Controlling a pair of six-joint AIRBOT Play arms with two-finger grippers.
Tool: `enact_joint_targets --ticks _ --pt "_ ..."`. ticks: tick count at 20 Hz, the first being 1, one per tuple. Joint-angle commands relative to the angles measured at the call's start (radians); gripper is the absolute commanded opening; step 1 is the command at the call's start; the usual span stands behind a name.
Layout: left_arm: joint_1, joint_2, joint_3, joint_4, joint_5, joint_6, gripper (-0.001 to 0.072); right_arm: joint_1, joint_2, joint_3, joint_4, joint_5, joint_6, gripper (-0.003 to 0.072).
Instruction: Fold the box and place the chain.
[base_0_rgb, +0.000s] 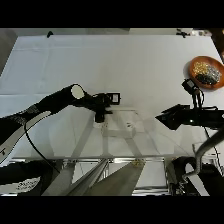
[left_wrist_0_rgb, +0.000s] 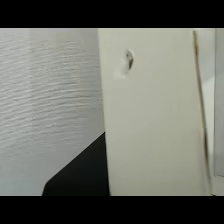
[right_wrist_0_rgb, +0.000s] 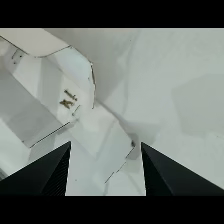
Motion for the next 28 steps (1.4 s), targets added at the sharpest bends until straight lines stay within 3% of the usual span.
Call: enact_joint_targets --ticks 1,17,24,28 --pt "0.000 0.001 0.001 -0.032 0.035 0.022 0.0003 0.000 0.001 0.001 -0.005 -0.002 0.000 0.0491" --pt "-0.007 -0.040 0.000 -0.082 0.023 0.019 0.0015 0.000 0.001 0.001 -0.044 -0.017 -0.005 0.0491" --pt "-0.013 0.047 0.001 0.001 0.079 0.097 0.0008 0.000 0.001 0.001 -0.071 -0.007 -0.005 0.0491" --pt "-0.024 0.043 0.001 0.000 0.100 0.097 0.0006 0.000 0.001 0.001 -0.071 -0.007 -0.005 0.0491"
